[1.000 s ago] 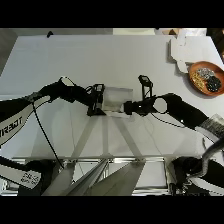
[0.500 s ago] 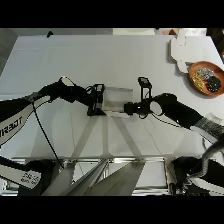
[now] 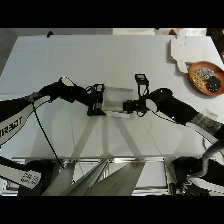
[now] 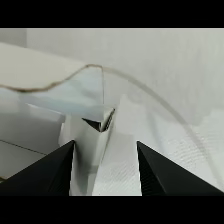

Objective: Fold the box and place the chain.

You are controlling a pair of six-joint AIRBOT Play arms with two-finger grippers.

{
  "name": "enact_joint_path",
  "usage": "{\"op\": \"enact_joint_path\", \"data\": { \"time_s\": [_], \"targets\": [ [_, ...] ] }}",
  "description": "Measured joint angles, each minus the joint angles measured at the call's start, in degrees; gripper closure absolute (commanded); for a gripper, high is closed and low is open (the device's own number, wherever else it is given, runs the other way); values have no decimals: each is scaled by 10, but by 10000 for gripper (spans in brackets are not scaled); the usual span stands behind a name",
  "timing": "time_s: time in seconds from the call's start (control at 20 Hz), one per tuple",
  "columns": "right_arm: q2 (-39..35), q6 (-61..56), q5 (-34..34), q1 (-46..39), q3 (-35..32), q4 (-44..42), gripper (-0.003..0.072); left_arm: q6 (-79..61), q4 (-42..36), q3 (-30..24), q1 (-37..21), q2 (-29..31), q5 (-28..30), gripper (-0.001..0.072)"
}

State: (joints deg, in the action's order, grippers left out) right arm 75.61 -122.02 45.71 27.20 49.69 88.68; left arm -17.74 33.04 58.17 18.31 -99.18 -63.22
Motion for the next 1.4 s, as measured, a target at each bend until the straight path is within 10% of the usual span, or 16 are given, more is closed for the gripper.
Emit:
{"op": "enact_joint_path", "data": {
  "time_s": [1.0, 1.2, 1.35, 1.4],
  "targets": [
    [83, -166, 14, 34, 55, 65, 352, 0, 0, 0, 0, 0, 0, 329],
    [95, -189, 14, 34, 55, 72, 672, 3, -2, 0, 0, 0, 0, 329],
    [97, -190, 6, 34, 55, 77, 643, 2, -2, 0, 0, 0, 1, 329],
    [98, -190, -2, 34, 55, 78, 464, 1, -1, 0, 0, 0, 2, 329]
  ]
}}
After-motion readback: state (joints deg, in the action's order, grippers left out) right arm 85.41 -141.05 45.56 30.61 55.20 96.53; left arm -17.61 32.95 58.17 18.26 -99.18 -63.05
